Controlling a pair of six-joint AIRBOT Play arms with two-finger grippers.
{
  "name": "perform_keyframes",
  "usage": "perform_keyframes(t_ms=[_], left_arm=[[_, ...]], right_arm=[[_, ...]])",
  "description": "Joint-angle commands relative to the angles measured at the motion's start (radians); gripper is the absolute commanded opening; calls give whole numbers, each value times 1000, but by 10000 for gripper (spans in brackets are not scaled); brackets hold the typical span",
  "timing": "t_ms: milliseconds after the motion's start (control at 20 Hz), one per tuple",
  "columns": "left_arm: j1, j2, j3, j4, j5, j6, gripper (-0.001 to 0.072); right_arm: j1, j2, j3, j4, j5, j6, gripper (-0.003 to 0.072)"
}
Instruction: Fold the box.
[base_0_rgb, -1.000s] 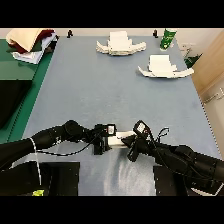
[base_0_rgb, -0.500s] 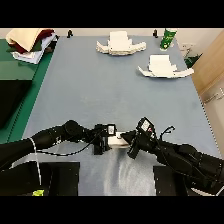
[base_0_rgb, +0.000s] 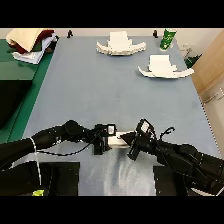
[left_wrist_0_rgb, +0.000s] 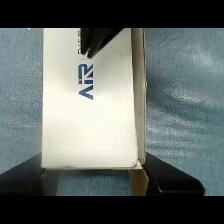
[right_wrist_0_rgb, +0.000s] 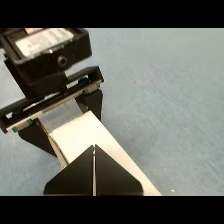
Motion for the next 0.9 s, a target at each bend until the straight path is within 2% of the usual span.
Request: perform_keyframes(t_ms=[0,250,550,700,850], left_arm=[[0,1,1,0,0,0,514],[0,1,1,0,0,0,514],[0,1,1,0,0,0,515],[0,1,1,0,0,0,514],[0,1,1,0,0,0,515]], right_arm=[[0,-23,-1,0,-46,0,15],[2,-108,-1,1,-42,0,15],[2,-117,-1,1,-42,1,15],[2,-100,0,1,-37,1,15],[-1,-17,2,0,-2,0,15]])
